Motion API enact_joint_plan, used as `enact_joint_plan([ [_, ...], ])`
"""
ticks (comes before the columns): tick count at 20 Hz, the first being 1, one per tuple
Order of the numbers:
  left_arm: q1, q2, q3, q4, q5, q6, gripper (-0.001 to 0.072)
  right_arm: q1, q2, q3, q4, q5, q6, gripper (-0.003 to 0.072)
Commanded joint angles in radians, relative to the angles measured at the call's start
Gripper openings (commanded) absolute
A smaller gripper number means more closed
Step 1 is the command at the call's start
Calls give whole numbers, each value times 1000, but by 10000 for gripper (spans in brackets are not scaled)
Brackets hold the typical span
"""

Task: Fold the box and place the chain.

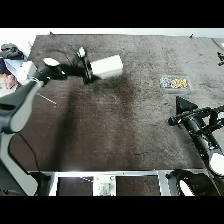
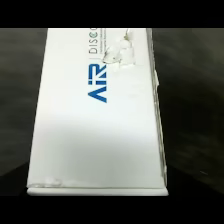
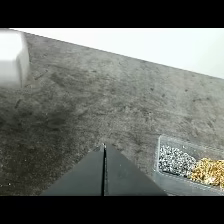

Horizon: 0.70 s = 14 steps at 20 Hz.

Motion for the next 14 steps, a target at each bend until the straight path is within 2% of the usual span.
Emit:
enact_joint_plan([
  [1,94,198,0,27,216,-217,5,0,1,0,0,-3,0,-7],
  [4,243,336,-1,206,207,-485,3,0,1,0,0,-3,0,-7],
  [6,341,432,-45,315,212,-605,4,0,1,0,0,-3,0,-7],
  [8,443,545,-156,332,230,-644,4,0,1,0,0,-3,0,-7],
  [11,597,697,-374,342,219,-657,4,0,1,0,0,-3,0,-7],
  [14,737,781,-600,349,197,-663,4,0,1,0,0,-3,0,-7],
])
